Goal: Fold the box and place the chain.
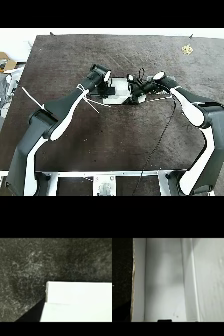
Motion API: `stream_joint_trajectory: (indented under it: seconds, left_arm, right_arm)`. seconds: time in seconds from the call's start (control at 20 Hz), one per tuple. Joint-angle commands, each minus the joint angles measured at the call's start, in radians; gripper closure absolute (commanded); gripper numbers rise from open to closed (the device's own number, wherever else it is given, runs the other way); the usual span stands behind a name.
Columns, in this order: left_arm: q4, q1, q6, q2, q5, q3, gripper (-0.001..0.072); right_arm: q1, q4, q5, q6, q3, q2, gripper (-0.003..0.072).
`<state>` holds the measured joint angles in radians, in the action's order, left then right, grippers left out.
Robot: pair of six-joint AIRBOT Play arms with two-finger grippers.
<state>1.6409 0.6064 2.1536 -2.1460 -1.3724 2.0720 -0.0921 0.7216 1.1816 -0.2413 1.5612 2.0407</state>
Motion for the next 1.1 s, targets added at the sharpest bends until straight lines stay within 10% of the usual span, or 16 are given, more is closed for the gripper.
stream_joint_trajectory:
  seconds: [0.0, 0.05, 0.15, 1.05]
  left_arm:
    - [-0.003, 0.0, -0.015, -0.001, 0.001, 0.0, 0.07]
    - [-0.003, 0.0, -0.018, -0.001, 0.003, 0.0, 0.0698]
    - [-0.053, -0.004, -0.064, 0.0, 0.031, 0.0, 0.0234]
    - [-0.081, -0.029, -0.513, 0.259, -0.037, -0.003, 0.0223]
  right_arm:
    - [0.0, 0.0, 0.0, -0.001, 0.0, 0.0, 0.0245]
    - [0.0, 0.0, 0.0, -0.001, 0.0, 0.0, 0.0244]
    - [0.0, 0.0, 0.0, -0.001, 0.0, 0.0, 0.0244]
    - [0.0, 0.0, 0.0, -0.001, 0.0, 0.0, 0.0244]
